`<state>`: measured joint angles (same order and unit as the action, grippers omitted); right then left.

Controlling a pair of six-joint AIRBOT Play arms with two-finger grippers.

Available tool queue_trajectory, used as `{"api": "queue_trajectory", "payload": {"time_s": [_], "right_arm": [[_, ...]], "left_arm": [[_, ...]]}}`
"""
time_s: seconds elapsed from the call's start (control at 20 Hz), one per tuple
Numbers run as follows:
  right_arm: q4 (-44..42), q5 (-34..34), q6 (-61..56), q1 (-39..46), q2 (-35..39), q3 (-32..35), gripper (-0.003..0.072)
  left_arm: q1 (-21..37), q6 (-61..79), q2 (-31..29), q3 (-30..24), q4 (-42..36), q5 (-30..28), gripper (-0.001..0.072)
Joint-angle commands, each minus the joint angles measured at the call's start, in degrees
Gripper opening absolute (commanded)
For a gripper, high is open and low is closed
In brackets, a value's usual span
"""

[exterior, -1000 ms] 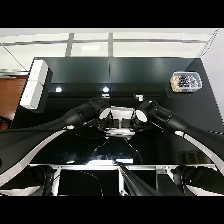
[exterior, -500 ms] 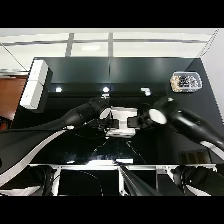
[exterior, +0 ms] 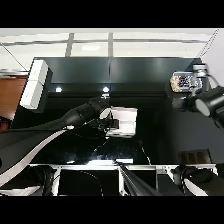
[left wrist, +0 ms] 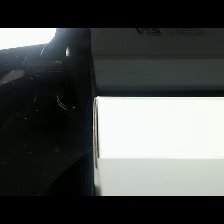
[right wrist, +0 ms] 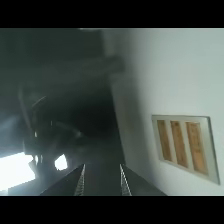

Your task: Fold the box and place the chain.

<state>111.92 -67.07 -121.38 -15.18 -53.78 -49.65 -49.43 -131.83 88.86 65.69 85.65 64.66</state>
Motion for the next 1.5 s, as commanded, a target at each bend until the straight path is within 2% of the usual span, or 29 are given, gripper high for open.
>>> {"api": "queue_trajectory", "payload": {"time_s": [0.0, 0.05, 0.15, 0.25, 0.5, 0.65, 0.7, 0.75, 0.8, 1.1, 1.35, 1.4, 1.45], "right_arm": [[-0.6, 14.8, 1.0, 15.0, -3.7, 1.0, 0.0562], [-2.7, 18.7, 3.5, 18.0, -5.6, 0.1, 0.0708], [-9.7, 20.5, 8.3, 22.3, -11.0, -5.4, 0.0708], [-15.0, 17.6, 8.5, 25.6, -19.1, -14.6, 0.0706], [-15.8, 3.3, 5.7, 27.3, -40.6, -39.2, 0.0700], [-15.7, 2.2, 2.6, 27.3, -48.9, -47.1, 0.0671], [-15.7, 2.3, 1.0, 27.4, -50.6, -48.6, 0.0670], [-15.7, 2.4, -1.5, 27.5, -52.1, -49.5, 0.0596], [-15.7, 2.6, -3.8, 27.7, -53.2, -49.9, 0.0561], [-16.0, 8.7, -14.6, 29.1, -55.9, -49.9, 0.0561], [-17.4, 9.8, -14.7, 29.4, -58.5, -49.9, 0.0554], [-17.5, 10.0, -14.4, 29.4, -58.6, -49.9, 0.0440], [-17.7, 10.1, -13.3, 29.4, -58.6, -49.9, 0.0432]], "left_arm": [[0.0, 0.0, 0.0, 0.0, 0.0, 0.0, 0.0027], [0.0, 0.0, 0.0, 0.0, 0.0, -0.1, 0.0026], [0.0, 0.0, 0.0, 0.0, 0.0, -0.1, 0.0026], [0.0, 0.0, 0.0, 0.0, 0.0, -0.1, 0.0026], [0.0, 0.0, 0.0, 0.0, 0.0, 0.6, 0.0027], [0.0, 0.0, 0.0, 0.0, 0.0, 0.5, 0.0026], [0.0, 0.0, 0.0, 0.0, 0.0, 0.5, 0.0026], [0.0, 0.0, 0.0, 0.0, 0.0, 0.5, 0.0026], [0.0, 0.0, 0.0, 0.0, 0.0, 0.5, 0.0026], [0.0, 0.0, 0.0, 0.0, 0.0, 0.5, 0.0026], [0.0, 0.0, 0.0, 0.0, 0.0, 0.5, 0.0026], [0.0, 0.0, 0.0, 0.0, 0.0, 0.5, 0.0026], [0.0, 0.0, 0.0, 0.0, 0.0, 0.5, 0.0026]]}}
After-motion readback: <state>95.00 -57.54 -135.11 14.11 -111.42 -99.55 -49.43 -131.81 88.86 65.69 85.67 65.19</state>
